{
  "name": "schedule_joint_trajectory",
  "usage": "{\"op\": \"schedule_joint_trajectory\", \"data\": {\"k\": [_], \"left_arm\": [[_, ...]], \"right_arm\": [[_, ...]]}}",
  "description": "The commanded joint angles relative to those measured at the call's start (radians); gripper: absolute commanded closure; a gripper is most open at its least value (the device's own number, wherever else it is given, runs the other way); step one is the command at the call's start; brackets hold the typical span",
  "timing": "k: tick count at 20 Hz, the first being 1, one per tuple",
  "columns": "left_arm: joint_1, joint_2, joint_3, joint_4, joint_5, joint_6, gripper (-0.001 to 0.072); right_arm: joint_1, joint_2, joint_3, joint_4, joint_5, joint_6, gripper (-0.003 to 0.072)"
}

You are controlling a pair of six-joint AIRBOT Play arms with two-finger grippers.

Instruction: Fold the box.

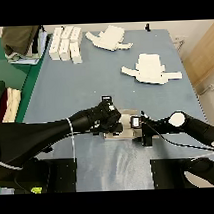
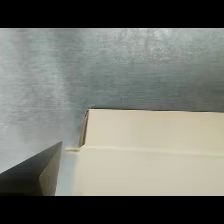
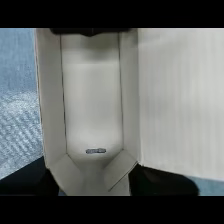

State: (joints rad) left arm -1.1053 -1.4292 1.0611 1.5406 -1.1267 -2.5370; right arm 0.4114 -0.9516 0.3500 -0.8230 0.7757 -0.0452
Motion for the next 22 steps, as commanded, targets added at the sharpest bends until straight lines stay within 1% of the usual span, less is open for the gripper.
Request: {"op": "schedule_joint_trajectory", "data": {"k": [1,4,5,7,8,9,10,11,12,13,15,17,18,20,21,22], "left_arm": [[0.022,0.036,0.019,-0.012,-0.058,0.001,0.0104],[0.091,0.103,0.037,-0.054,-0.093,0.041,0.0105],[0.126,0.130,0.043,-0.093,-0.109,0.088,0.0125],[0.221,0.183,0.054,-0.203,-0.166,0.215,0.0124],[0.281,0.207,0.056,-0.279,-0.210,0.299,0.0131],[0.343,0.224,0.056,-0.356,-0.263,0.375,0.0291],[0.407,0.234,0.056,-0.426,-0.324,0.484,0.0563],[0.465,0.237,0.055,-0.474,-0.373,0.629,0.0692],[0.504,0.237,0.055,-0.496,-0.408,0.732,0.0692],[0.528,0.237,0.054,-0.496,-0.417,0.827,0.0692],[0.551,0.235,0.050,-0.488,-0.385,1.061,0.0692],[0.552,0.227,0.050,-0.486,-0.346,1.295,0.0692],[0.551,0.221,0.050,-0.485,-0.341,1.403,0.0691],[0.552,0.206,0.047,-0.468,-0.316,1.545,0.0690],[0.566,0.200,0.040,-0.471,-0.301,1.617,0.0548],[0.603,0.198,0.020,-0.486,-0.249,1.683,0.0188]], "right_arm": [[0.000,-0.001,0.000,0.000,0.000,0.000,0.0177],[0.000,-0.001,0.000,0.000,0.000,0.000,0.0177],[0.000,-0.001,0.000,0.000,0.000,0.001,0.0177],[0.000,-0.001,0.000,0.000,0.000,0.000,0.0177],[0.000,-0.001,0.000,0.000,0.000,0.000,0.0177],[0.000,-0.001,0.000,0.000,0.000,0.000,0.0177],[0.000,-0.001,0.000,0.000,0.000,0.000,0.0177],[0.000,-0.001,0.000,0.000,0.000,0.000,0.0177],[0.000,-0.001,0.000,0.000,0.000,0.000,0.0177],[0.000,-0.001,0.000,0.000,0.000,0.000,0.0177],[0.000,-0.001,0.000,0.000,0.000,0.000,0.0177],[0.000,-0.001,0.000,0.000,0.000,0.001,0.0177],[0.000,-0.001,0.000,0.000,0.000,0.000,0.0177],[0.000,-0.001,0.000,0.000,0.000,0.000,0.0177],[0.000,-0.001,0.000,0.000,0.000,0.000,0.0177],[0.000,-0.001,0.000,0.000,0.000,0.000,0.0177]]}}
